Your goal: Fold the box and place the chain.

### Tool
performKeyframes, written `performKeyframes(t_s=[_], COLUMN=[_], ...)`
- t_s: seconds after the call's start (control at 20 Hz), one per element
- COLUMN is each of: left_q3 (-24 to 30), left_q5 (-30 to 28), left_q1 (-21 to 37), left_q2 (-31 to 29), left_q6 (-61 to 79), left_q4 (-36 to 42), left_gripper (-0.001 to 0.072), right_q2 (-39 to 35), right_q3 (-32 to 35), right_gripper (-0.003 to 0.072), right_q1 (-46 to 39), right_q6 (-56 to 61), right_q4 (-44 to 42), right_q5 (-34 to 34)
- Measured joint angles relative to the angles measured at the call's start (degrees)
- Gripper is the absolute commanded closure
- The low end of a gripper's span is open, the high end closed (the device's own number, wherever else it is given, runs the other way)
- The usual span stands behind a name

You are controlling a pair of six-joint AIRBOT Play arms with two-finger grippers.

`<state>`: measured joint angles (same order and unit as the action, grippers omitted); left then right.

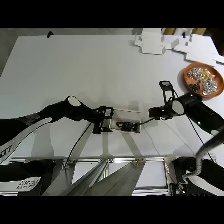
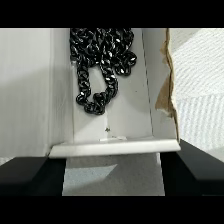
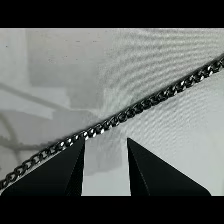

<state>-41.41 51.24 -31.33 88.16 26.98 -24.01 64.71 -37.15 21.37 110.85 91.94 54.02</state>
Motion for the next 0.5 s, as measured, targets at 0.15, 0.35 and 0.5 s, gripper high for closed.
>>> performKeyframes(t_s=[0.15, 0.35, 0.5], left_q3=[0.0, 0.0, 0.0], left_q5=[-0.02, 0.0, 0.0], left_q1=[0.0, 0.0, 0.0], left_q2=[0.0, 0.0, 0.0], left_q6=[0.0, 0.0, 0.0], left_q4=[0.0, 0.0, 0.0], left_gripper=[0.0595, 0.0595, 0.0595], right_q2=[2.03, 3.37, 3.67], right_q3=[0.0, 0.0, 0.0], right_gripper=[0.0388, 0.0393, 0.0394], right_q1=[0.0, 0.0, 0.0], right_q6=[0.2, 0.33, 0.35], right_q4=[0.09, 0.22, 0.42], right_q5=[-0.63, -1.84, -2.36])
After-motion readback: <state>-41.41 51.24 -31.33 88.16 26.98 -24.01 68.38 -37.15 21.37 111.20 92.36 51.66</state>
